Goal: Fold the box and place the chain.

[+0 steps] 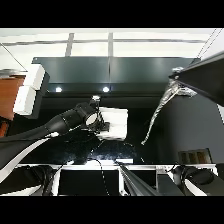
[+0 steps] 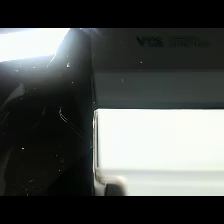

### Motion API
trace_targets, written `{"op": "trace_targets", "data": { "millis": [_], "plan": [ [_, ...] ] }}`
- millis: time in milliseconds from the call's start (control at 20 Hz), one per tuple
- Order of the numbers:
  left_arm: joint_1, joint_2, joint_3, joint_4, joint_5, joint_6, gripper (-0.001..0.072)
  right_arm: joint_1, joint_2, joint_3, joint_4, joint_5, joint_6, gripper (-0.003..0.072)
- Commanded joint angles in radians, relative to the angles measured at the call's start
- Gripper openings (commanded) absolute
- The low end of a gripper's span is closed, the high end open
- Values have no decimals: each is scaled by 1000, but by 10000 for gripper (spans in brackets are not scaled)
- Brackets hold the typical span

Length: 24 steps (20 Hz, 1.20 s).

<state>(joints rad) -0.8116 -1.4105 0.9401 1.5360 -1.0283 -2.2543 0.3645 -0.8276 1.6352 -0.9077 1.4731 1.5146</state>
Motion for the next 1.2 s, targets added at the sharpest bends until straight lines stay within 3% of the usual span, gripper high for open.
{"op": "trace_targets", "data": {
  "millis": [0, 550, 900, 1050, 1150],
  "plan": [
    [0, 0, 1, 0, 0, 0, 33, 77, -21, -11, 17, -96, 5, 28],
    [-1, 0, 1, 0, -1, 0, 33, 161, -132, -25, -47, -131, 12, 28],
    [-1, 0, 1, 0, -2, 0, 33, 234, -145, -306, -98, -216, 32, 28],
    [-1, 0, 1, 0, -1, 0, 33, 234, -145, -354, -248, -184, 101, 28],
    [-1, 0, 1, 0, -1, 0, 33, 234, -145, -359, -257, -133, 106, 28]
  ]
}}
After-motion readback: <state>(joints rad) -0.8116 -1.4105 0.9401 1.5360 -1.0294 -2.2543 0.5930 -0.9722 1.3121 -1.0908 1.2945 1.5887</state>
